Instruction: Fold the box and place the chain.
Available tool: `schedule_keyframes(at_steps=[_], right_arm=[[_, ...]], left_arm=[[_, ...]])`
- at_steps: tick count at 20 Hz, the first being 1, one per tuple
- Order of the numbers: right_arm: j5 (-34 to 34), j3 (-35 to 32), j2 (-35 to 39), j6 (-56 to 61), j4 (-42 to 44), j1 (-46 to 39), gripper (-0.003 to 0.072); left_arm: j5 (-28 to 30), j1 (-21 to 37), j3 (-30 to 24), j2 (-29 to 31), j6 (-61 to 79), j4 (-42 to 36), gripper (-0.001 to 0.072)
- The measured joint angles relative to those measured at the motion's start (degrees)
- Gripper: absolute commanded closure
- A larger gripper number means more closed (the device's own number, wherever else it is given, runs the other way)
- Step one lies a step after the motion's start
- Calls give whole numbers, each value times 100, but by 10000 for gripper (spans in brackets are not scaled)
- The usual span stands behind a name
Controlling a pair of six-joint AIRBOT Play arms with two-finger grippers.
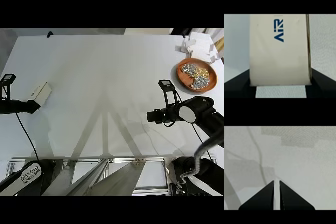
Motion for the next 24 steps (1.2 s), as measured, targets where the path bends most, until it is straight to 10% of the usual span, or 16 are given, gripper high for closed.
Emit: schedule_keyframes(at_steps=[3, 24], right_arm=[[0, 0, 0, 0, 2, 0, 598], [0, 0, 0, -2, 2, 0, 598]], left_arm=[[-254, 0, -4, -17, -92, 221, 17], [-127, -426, -4, 1517, -402, 297, 16]])
